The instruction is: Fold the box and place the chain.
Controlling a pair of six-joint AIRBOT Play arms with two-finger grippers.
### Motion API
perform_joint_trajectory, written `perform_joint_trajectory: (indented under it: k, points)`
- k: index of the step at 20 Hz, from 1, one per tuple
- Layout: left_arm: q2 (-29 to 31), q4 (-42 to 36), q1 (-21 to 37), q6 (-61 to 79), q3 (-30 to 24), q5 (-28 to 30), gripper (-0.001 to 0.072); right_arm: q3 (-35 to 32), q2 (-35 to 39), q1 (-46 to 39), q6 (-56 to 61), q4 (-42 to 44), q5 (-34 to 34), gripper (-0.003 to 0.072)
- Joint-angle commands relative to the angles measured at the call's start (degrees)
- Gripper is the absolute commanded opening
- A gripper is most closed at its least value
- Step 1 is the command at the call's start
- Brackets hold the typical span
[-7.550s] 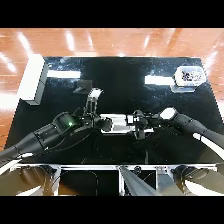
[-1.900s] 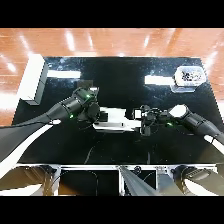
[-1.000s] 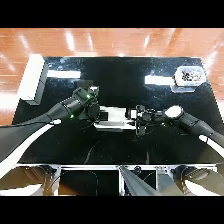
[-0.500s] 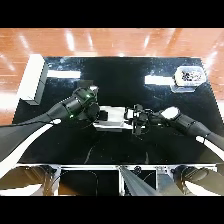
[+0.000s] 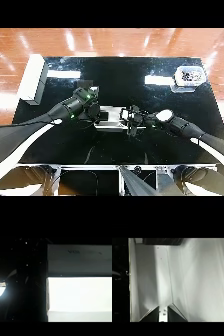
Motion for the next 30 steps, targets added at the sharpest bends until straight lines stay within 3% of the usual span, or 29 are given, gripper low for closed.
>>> perform_joint_trajectory:
  k: [1,2,3,6,7,8,9,11,21,24,28,30]
  points:
    - [0.0,-0.1,0.0,0.1,0.0,0.1,0.0019,0.0,-0.2,0.2,-0.2,0.7,-0.8,0.0263]
    - [0.0,-0.1,0.0,0.1,0.0,0.1,0.0018,0.0,-0.2,0.2,-0.2,0.7,-0.8,0.0396]
    - [0.0,-0.1,0.0,0.1,0.0,0.3,0.0018,0.0,-0.2,0.2,-0.1,0.7,-0.8,0.0412]
    - [0.0,-0.2,0.0,0.2,0.0,0.3,0.0018,0.0,-0.2,0.2,-0.1,0.7,-0.8,0.0411]
    - [0.0,-0.3,0.0,0.2,0.0,0.3,0.0018,0.0,-0.2,0.2,-0.2,0.6,-0.8,0.0385]
    - [0.0,-0.5,0.0,0.2,0.0,0.3,0.0018,0.0,-0.2,0.2,-0.2,0.5,-0.7,0.0252]
    - [0.0,-0.5,0.0,0.2,0.0,0.3,0.0018,0.0,-0.2,0.2,-0.2,0.5,-0.7,0.0272]
    - [0.0,-0.5,0.0,0.2,0.0,0.3,0.0018,0.0,-0.2,0.2,-0.2,0.5,-0.8,0.0502]
    - [0.0,-0.9,-0.1,0.1,0.0,0.3,0.0019,0.0,2.7,-3.1,4.3,-0.7,-0.6,0.0478]
    - [0.0,-0.9,0.0,0.1,0.0,0.2,0.0019,0.0,5.3,-8.7,18.2,-7.4,5.0,0.0478]
    - [0.0,-0.9,-0.1,0.1,0.0,0.1,0.0019,0.0,7.2,-18.3,31.4,-14.2,18.9,0.0478]
    - [0.0,-0.9,-0.1,0.1,0.0,-0.1,0.0019,0.0,7.3,-23.6,45.4,-18.7,24.5,0.0479]
